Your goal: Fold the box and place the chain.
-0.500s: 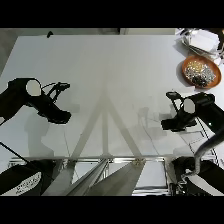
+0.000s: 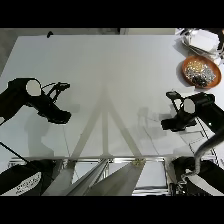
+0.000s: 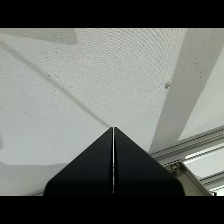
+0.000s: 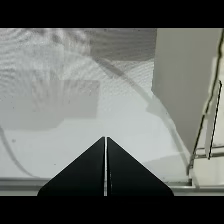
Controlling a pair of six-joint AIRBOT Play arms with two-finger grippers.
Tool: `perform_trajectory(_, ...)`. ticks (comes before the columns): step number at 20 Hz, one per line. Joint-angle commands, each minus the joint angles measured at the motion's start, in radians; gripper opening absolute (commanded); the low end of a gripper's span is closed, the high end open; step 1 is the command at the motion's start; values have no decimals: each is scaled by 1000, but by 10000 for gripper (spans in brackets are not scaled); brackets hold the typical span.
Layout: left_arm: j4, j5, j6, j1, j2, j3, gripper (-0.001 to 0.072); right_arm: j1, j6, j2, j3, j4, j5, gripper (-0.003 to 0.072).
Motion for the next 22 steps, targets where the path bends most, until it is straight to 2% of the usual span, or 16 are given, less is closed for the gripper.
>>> perform_trajectory(1, 0, 0, 0, 0, 1, 0, 11, 1, -1, 0, 1, -23, -79, 18)
perform_trajectory(3, 0, 0, 0, 1, 1, 0, 11, 1, -45, 0, 1, -92, -83, 18)
perform_trajectory(6, 0, 0, 0, 1, 1, 0, 11, 1, -299, 0, 1, -174, -78, 19)
perform_trajectory(7, 0, 0, 0, 0, 1, 0, 11, 1, -311, 0, 1, -241, -85, 18)
perform_trajectory(10, 0, 0, 0, 0, 1, 0, 11, -15, -68, 0, 1, -650, -98, 18)
perform_trajectory(11, 0, 0, 0, 0, 1, 0, 11, -38, -48, 0, 1, -724, -115, 36)
perform_trajectory(12, 0, 0, 0, 0, 1, 0, 11, -73, -55, 0, 1, -747, -137, 268)
perform_trajectory(13, 0, 0, 0, 1, 1, 0, 11, -109, -71, 0, 1, -742, -158, 628)
perform_trajectory(14, 0, 0, 0, 0, 1, 0, 11, -143, -84, 0, 1, -736, -167, 679)
perform_trajectory(17, 0, 0, 0, 0, 1, 0, 11, -203, -98, 1, 1, -746, -170, 671)
perform_trajectory(22, 0, 0, 0, 0, 1, 0, 11, -267, -98, 1, 1, -776, -257, 631)
